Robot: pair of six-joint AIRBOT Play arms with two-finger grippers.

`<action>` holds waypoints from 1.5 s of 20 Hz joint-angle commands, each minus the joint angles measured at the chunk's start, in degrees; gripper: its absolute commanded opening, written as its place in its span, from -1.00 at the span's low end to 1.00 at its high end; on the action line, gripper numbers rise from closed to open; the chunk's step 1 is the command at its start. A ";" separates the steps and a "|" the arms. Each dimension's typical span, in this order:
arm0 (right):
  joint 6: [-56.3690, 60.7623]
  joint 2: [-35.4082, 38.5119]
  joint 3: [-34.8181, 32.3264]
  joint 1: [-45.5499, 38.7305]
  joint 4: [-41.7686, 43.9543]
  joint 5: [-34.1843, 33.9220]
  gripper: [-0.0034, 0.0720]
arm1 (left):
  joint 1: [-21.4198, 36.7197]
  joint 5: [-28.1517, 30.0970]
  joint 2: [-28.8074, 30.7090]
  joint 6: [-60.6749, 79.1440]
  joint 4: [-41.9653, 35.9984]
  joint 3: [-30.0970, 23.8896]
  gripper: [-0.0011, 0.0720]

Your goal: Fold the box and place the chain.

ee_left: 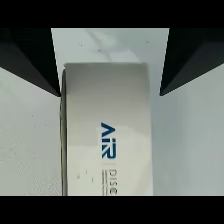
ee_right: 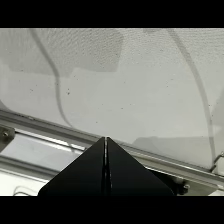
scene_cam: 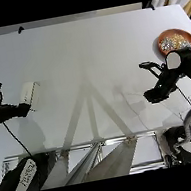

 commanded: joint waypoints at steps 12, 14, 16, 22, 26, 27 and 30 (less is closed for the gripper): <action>0.02 -0.04 -0.02 -0.04 0.02 0.02 -0.87 | -23.28 -18.62 10.27 -6.16 -3.30 0.00 0.93; 0.02 -0.04 -0.02 -0.04 0.02 0.02 -0.87 | -24.48 -19.71 10.29 -9.46 -3.30 0.00 0.93; 0.02 -0.04 -0.02 -0.04 0.02 0.02 -0.87 | -24.59 -19.21 10.29 -13.75 -3.34 0.00 0.93; 0.02 -0.04 -0.02 -0.04 0.02 0.02 -0.87 | -24.59 -19.08 10.29 -14.93 -3.34 0.00 0.93; 0.02 -0.04 -0.02 -0.04 0.02 0.02 -0.87 | -24.59 -16.92 10.29 -14.91 -3.37 0.00 0.93; 0.02 -0.04 -0.02 -0.04 0.02 0.02 -0.87 | -24.59 -16.24 10.29 -14.91 -3.37 0.00 0.93; 0.02 -0.02 -0.02 -0.04 0.02 0.02 -0.87 | -24.59 -16.11 10.29 -14.93 -3.37 0.00 0.93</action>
